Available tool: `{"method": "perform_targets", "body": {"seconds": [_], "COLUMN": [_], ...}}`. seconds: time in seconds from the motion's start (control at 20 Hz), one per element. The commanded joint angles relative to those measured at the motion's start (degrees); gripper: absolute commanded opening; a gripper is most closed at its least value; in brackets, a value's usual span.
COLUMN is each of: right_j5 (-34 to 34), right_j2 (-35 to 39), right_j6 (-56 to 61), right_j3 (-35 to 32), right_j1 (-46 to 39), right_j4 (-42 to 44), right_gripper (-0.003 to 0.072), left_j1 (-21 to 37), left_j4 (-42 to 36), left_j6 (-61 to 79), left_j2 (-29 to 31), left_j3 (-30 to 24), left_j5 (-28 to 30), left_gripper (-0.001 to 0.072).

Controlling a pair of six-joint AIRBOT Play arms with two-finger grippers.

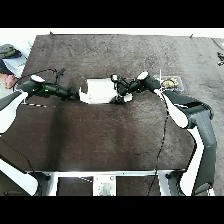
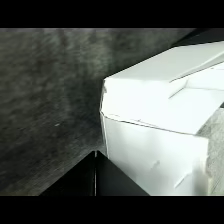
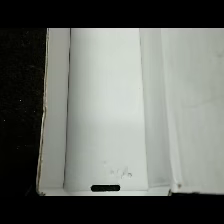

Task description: Fold the box and place the chain.

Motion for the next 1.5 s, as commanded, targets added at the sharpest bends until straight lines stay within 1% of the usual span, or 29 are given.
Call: {"method": "perform_targets", "body": {"seconds": [0.0,0.05,0.1,0.35,0.7,0.8,0.95,1.15,1.45], "right_j5": [0.0,0.0,0.0,0.0,0.0,0.0,0.0,0.0,0.0], "right_j2": [0.0,0.0,0.0,0.0,0.0,0.0,0.0,0.0,0.0], "right_j6": [0.0,0.0,0.0,0.0,0.0,0.0,0.0,0.0,0.0], "right_j3": [0.0,0.0,0.0,0.0,0.0,0.0,0.0,0.0,0.0], "right_j1": [0.0,0.0,0.0,0.0,0.0,0.0,0.0,0.0,0.0], "right_j4": [0.0,0.0,0.0,0.0,0.0,0.0,0.0,0.0,0.0], "right_gripper": [0.0387,0.0387,0.0387,0.0387,0.0387,0.0387,0.0387,0.0387,0.0387], "left_j1": [-0.8,-0.8,-0.8,-0.8,-3.7,-4.5,-6.4,-8.3,-11.0], "left_j4": [-0.6,-1.9,-2.8,-4.2,-0.6,1.7,7.1,10.3,15.1], "left_j6": [0.1,0.2,0.5,0.7,-1.7,-3.6,-9.4,-14.2,-21.4], "left_j2": [0.3,0.4,0.4,0.5,0.5,0.5,0.5,0.5,0.5], "left_j3": [0.8,0.8,0.8,0.9,6.0,7.6,9.4,12.1,12.9], "left_j5": [-1.4,-1.9,-2.1,-3.5,-3.9,-3.7,-3.3,-3.4,-2.1], "left_gripper": [0.0146,0.0342,0.0364,0.0365,0.0365,0.0365,0.0365,0.0365,0.0365]}}
